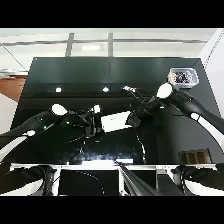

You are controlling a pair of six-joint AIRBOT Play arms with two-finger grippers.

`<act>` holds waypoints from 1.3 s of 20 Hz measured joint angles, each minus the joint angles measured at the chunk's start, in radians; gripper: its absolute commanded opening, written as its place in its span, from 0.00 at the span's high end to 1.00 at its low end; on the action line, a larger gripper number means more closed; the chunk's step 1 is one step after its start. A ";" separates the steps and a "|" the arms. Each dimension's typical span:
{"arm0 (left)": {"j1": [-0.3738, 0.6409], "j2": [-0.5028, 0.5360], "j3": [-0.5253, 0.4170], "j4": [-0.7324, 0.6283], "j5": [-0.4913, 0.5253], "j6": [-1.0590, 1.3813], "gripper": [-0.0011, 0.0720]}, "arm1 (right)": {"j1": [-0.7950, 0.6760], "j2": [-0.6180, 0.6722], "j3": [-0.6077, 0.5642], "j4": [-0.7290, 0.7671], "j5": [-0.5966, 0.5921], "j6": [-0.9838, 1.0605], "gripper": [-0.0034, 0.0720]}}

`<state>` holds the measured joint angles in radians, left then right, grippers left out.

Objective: Fold the box and place the chain.

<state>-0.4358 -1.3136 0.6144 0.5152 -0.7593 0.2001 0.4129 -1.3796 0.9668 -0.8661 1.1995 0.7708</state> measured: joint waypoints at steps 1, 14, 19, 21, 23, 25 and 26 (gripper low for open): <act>0.000 0.000 0.000 0.000 0.000 0.000 0.35 | 0.000 0.000 0.000 0.001 -0.003 0.000 0.93; -0.001 0.000 0.000 0.001 -0.011 0.003 0.35 | -0.191 0.089 0.129 0.024 0.099 -0.170 0.03; -0.001 0.000 0.000 0.000 -0.010 0.003 0.35 | -0.159 0.066 0.058 0.068 -0.024 -0.357 0.02; -0.001 0.000 0.000 0.000 -0.010 0.003 0.35 | -0.125 0.045 0.047 0.085 -0.018 -0.430 0.02; -0.001 0.000 0.000 0.000 -0.009 0.002 0.35 | -0.100 0.026 0.040 0.097 -0.009 -0.481 0.02; -0.001 0.000 0.000 0.000 -0.008 0.002 0.35 | -0.085 0.012 0.037 0.105 0.000 -0.513 0.02; -0.001 0.000 0.000 0.000 -0.008 0.002 0.35 | -0.079 0.008 0.036 0.107 0.007 -0.523 0.02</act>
<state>-0.4370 -1.3136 0.6144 0.5156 -0.7670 0.2024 0.3336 -1.3720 1.0031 -0.7589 1.2064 0.2478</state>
